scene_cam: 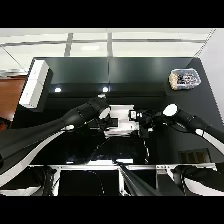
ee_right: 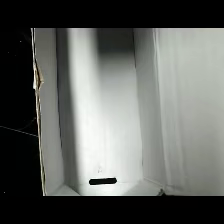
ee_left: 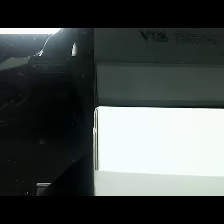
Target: Fold the box and place the chain.
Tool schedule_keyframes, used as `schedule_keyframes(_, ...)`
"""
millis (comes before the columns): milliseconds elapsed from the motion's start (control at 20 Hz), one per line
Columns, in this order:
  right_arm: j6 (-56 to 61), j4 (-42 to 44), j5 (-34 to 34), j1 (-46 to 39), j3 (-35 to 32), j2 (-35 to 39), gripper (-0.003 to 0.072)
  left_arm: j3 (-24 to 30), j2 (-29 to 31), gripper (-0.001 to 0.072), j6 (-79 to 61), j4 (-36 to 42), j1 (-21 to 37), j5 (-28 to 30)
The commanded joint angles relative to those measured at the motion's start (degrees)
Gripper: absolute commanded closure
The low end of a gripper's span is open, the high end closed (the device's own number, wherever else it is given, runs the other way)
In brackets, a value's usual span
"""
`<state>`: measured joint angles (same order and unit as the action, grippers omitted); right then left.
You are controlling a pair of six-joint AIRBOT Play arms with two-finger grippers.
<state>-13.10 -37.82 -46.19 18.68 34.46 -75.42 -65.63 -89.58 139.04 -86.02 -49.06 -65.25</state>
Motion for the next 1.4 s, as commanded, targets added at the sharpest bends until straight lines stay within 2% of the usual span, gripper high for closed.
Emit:
schedule_keyframes(0, 1.09, 0.09, -0.09, 0.02, 0.04, 0.00, -0.0034, -0.07, -0.04, 0.0683, 0.02, 0.17, 0.07, 0.09)
schedule_keyframes(200, 4.13, -2.91, -2.64, -0.02, 0.07, 3.10, -0.0034, -0.07, -0.04, 0.0683, -1.07, 0.20, 0.04, -0.22)
schedule_keyframes(400, 6.10, -11.58, -3.54, -0.11, 0.07, 8.02, -0.0034, -0.07, -0.04, 0.0683, -2.21, 0.13, 0.09, -0.33)
schedule_keyframes(600, 6.21, -11.02, -2.43, -0.11, 0.07, 8.79, -0.0034, -0.07, -0.04, 0.0683, -2.36, 0.04, 0.09, -0.35)
schedule_keyframes(700, 5.57, -9.94, -1.99, -0.11, 0.07, 8.79, 0.0090, -0.07, -0.04, 0.0682, -2.36, 0.07, 0.09, -0.35)
schedule_keyframes(750, 5.27, -9.11, -2.34, -0.11, 0.07, 8.79, 0.0115, -0.07, -0.04, 0.0682, -2.36, 0.02, 0.09, -0.33)
schedule_keyframes(800, 5.22, -8.41, -2.91, -0.09, 0.07, 8.79, 0.0271, -0.07, -0.04, 0.0682, -2.34, -0.04, 0.09, -0.33)
schedule_keyframes(850, 5.14, -8.00, -3.13, -0.09, 0.07, 8.79, 0.0286, -0.07, -0.04, 0.0682, -2.34, -0.07, 0.09, -0.24)
schedule_keyframes(900, 5.14, -7.82, -3.17, 0.02, 0.04, 8.79, 0.0386, -0.07, -0.04, 0.0682, -2.34, -0.04, 0.11, 0.11)
schedule_keyframes(1000, 5.14, -6.69, -3.26, 0.02, 0.04, 8.79, 0.0384, -0.07, -0.04, 0.0682, -2.32, 0.00, 0.09, 0.44)
schedule_keyframes(1050, 5.14, -5.55, -3.32, 0.02, 0.04, 8.79, 0.0419, -0.07, -0.04, 0.0682, -2.32, 0.02, 0.09, 0.44)
schedule_keyframes(1100, 5.14, -4.09, -3.54, 0.02, 0.04, 8.79, 0.0505, -0.07, -0.04, 0.0682, -2.32, 0.02, 0.09, 0.44)
schedule_keyframes(1350, 5.07, 3.45, -3.52, 0.09, 0.00, 7.82, 0.0505, -0.07, -0.04, 0.0681, -2.32, 0.20, 0.09, 0.50)
